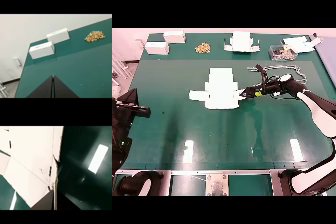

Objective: Fold the box and place the chain.

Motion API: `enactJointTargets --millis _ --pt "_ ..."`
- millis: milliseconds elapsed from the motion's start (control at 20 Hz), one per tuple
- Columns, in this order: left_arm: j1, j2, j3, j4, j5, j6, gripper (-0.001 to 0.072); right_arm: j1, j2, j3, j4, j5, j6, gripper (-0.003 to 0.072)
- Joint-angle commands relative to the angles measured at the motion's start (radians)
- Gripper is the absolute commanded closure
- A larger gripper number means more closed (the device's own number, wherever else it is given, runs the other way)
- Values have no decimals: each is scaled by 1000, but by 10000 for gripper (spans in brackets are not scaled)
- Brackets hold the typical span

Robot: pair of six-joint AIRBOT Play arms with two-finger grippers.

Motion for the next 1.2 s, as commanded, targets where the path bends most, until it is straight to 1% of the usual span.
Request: enactJointTargets --millis 0,200,250,300,350,400,450,550,650,800,900,950,1050,1150 --pt "0 1 0 0 -14 0 690 -8 -11 8 -1 -1 -4 682" --pt "0 1 0 0 -27 0 690 -8 -12 8 -2 -1 -29 682" --pt "0 1 0 0 -45 0 684 -8 -12 8 -2 -1 -29 682" --pt "0 1 0 0 -66 0 446 -8 -12 8 -9 -1 -30 682" --pt "0 1 0 0 -90 0 81 -8 -13 8 -14 -1 -32 682" --pt "0 1 0 0 -110 0 22 -8 -14 8 -22 -1 -32 682" --pt "0 1 0 0 -126 0 54 -8 -15 8 -25 -1 -32 682" --pt "0 1 0 -1 -150 -1 53 -8 -15 8 -32 -2 -32 682" --pt "0 -2 0 -2 -220 -25 55 -6 -15 8 -32 -1 -49 682" --pt "1 -43 3 -2 -233 -107 55 -3 -15 8 -31 -1 -58 682" --pt "0 -125 30 -2 -261 -143 55 1 -15 11 -32 -1 -67 682" --pt "1 -189 62 -2 -299 -159 55 2 -15 12 -32 0 -73 682" --pt "1 -337 147 0 -369 -196 56 2 -15 12 -32 0 -73 682" --pt "1 -499 254 4 -444 -229 56 2 -15 11 -32 0 -73 681"
